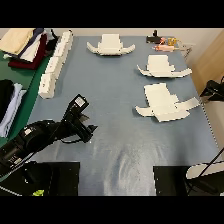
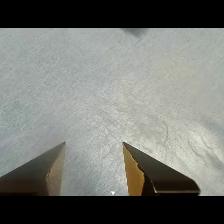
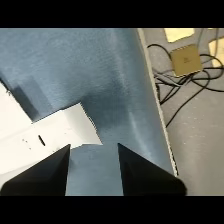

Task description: Fold the box.

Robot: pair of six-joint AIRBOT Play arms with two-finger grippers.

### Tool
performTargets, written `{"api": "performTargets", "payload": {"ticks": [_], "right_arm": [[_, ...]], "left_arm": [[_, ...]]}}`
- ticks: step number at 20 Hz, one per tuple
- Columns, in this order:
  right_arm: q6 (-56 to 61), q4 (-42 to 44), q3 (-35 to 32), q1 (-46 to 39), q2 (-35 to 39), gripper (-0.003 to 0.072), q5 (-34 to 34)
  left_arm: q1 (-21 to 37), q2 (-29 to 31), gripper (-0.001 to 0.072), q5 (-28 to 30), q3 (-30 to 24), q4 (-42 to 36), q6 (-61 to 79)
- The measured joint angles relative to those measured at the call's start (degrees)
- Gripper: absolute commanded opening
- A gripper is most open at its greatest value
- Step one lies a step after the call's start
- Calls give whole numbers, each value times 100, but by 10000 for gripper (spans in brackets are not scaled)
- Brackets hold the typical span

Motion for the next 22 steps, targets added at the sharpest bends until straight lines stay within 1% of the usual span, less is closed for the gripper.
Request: {"api": "performTargets", "payload": {"ticks": [3,5,6,7,8,9,14,15,18,19,20,21,22], "right_arm": [[-667,518,87,-219,-385,462,-168],[-953,682,168,-289,-610,459,-245],[-1067,745,210,-313,-713,436,-310],[-1158,789,243,-321,-793,436,-369],[-1250,835,269,-330,-863,422,-433],[-1342,868,286,-339,-911,365,-498],[-1711,1121,326,-297,-1021,326,-820],[-1751,1158,328,-273,-1029,262,-855],[-1812,1261,328,-140,-1043,252,-1058],[-1816,1281,326,-83,-1043,165,-1132],[-1810,1298,315,-24,-1043,139,-1178],[-1786,1298,304,39,-1047,138,-1237],[-1740,1298,286,107,-1047,22,-1285]], "left_arm": [[2,0,550,0,0,0,0],[2,0,550,0,0,2,0],[2,0,550,-2,0,0,0],[2,0,550,0,0,2,0],[2,0,550,0,0,2,0],[2,2,550,-2,0,0,0],[2,0,551,-2,0,0,2],[0,2,550,-2,0,0,2],[2,0,550,0,0,0,0],[0,2,550,0,0,0,0],[0,0,550,0,0,0,0],[0,0,550,0,0,0,0],[0,0,550,-2,0,0,0]]}}
